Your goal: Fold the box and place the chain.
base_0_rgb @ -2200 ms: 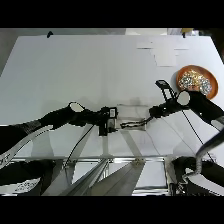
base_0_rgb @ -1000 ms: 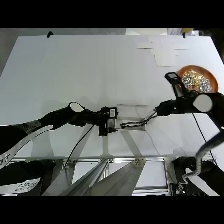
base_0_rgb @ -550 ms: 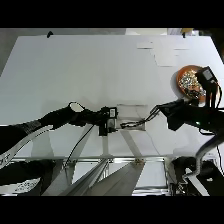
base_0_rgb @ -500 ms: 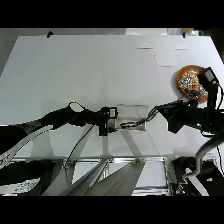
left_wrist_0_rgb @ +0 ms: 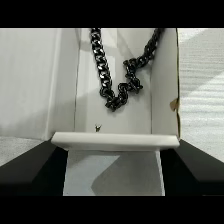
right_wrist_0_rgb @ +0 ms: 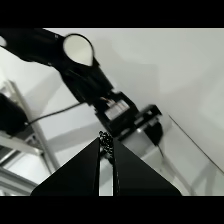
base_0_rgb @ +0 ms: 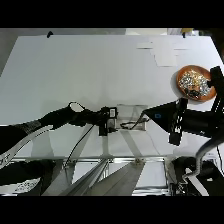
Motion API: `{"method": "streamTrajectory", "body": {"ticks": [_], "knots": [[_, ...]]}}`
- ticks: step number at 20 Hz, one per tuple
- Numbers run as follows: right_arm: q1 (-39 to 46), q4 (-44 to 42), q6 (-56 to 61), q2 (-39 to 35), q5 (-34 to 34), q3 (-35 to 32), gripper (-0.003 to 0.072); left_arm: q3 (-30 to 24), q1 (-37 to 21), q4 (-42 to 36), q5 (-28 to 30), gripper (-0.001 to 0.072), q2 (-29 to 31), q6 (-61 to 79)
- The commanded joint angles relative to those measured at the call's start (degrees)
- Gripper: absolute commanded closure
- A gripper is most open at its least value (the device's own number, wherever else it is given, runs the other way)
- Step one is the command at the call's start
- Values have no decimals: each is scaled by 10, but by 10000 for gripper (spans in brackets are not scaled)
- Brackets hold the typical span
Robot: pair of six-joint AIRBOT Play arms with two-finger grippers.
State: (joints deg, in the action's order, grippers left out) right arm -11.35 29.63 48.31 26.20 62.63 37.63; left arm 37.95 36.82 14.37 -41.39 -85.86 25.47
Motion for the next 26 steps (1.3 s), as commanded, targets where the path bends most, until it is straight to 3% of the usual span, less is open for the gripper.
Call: {"method": "streamTrajectory", "body": {"ticks": [1, 3, 11, 15, 18, 23, 26], "knots": [[0, -107, -86, 27, -11, 1, 668, 0, 0, 0, 0, 504, 0, 0], [0, -93, -84, 44, -7, 1, 667, 0, 0, 0, 0, 504, 0, 0], [0, 91, -17, 130, -9, 0, 667, 0, 0, 0, 0, 504, 0, 0], [-7, 108, -21, 200, 8, 0, 667, 0, 0, 0, 0, 504, 0, 0], [-60, 137, -22, 241, 7, 0, 667, 0, 0, 0, 0, 504, 0, 0], [-136, 184, 43, 280, -83, 0, 662, 0, 0, 0, 0, 504, 0, 0], [-136, 183, 44, 282, -90, 0, 505, 0, 0, 0, 0, 504, 0, 0]]}}
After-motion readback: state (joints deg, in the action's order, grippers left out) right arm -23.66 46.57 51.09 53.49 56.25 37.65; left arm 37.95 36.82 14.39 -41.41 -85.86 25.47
